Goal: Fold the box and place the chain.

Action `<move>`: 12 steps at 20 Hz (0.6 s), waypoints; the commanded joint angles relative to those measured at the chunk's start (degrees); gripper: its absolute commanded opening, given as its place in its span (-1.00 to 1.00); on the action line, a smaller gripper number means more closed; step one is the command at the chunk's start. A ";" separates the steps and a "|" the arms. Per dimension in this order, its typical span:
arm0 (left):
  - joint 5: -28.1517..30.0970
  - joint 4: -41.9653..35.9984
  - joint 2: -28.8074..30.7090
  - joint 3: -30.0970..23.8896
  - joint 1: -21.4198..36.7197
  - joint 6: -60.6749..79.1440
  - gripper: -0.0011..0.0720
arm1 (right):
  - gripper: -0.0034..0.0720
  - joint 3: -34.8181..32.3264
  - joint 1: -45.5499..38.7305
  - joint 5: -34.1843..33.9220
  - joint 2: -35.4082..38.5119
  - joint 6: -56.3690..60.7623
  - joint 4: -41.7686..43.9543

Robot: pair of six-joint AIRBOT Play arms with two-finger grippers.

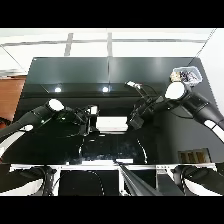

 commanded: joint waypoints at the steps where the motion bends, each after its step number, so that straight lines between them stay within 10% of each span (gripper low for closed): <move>1: -0.02 0.00 -0.02 0.02 0.04 0.07 0.14 | -0.88 -7.08 -0.52 -4.68 -0.50 3.89 19.39; 5: -0.04 0.00 -0.02 0.02 0.04 0.07 0.14 | -0.88 -12.11 -0.52 -10.91 -4.61 2.40 31.98; 12: -0.04 0.00 -0.02 0.02 0.04 0.04 0.14 | -0.88 -12.13 -0.52 -16.26 -7.54 4.35 28.57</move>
